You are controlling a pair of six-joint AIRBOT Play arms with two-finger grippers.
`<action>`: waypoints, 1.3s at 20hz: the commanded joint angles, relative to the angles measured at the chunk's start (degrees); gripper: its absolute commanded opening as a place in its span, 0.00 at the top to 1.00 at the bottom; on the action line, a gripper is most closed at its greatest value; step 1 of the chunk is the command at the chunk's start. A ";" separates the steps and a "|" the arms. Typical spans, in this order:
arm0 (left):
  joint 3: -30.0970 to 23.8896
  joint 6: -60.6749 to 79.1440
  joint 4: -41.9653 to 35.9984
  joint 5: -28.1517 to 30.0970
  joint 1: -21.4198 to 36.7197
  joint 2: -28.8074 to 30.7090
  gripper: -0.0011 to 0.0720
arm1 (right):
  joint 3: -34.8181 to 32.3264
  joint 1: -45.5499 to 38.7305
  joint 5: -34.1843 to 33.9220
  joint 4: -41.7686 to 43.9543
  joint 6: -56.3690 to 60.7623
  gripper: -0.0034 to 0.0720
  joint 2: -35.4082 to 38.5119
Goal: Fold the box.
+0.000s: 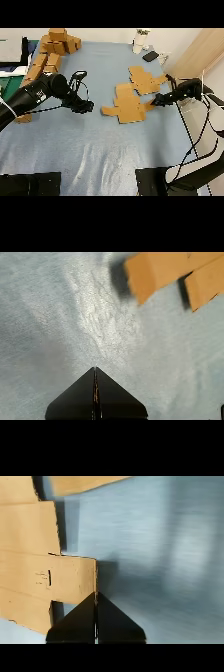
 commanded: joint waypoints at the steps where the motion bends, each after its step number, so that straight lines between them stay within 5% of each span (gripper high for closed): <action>1: 0.02 4.42 -2.95 -0.24 0.37 0.09 0.97 | 0.13 4.70 -5.70 1.36 3.15 0.95 0.07; 8: 0.00 13.62 -10.86 -6.78 6.64 0.09 0.97 | -13.94 11.98 -1.62 1.33 6.40 0.95 11.21; 9: 0.00 14.43 -11.56 -7.74 7.69 0.07 0.97 | -16.02 12.41 -0.90 1.27 6.38 0.86 12.79; 10: 0.00 15.52 -12.83 -8.57 8.85 0.07 0.97 | -16.96 12.57 -0.66 1.14 6.40 0.60 13.53; 11: 0.00 16.72 -14.53 -9.49 9.86 0.09 0.96 | -16.87 12.63 -0.70 0.96 6.40 0.55 13.55; 13: 0.00 18.12 -18.78 -12.11 11.87 0.09 0.53 | -15.98 12.66 -0.48 0.46 6.40 0.56 13.33; 24: 0.00 22.93 -24.74 -20.04 15.06 0.07 0.53 | -7.61 15.19 -7.08 -1.95 6.97 0.57 2.38; 26: 0.00 24.00 -25.20 -20.06 15.08 0.07 0.53 | -7.56 16.04 -7.08 -2.45 6.69 0.71 1.90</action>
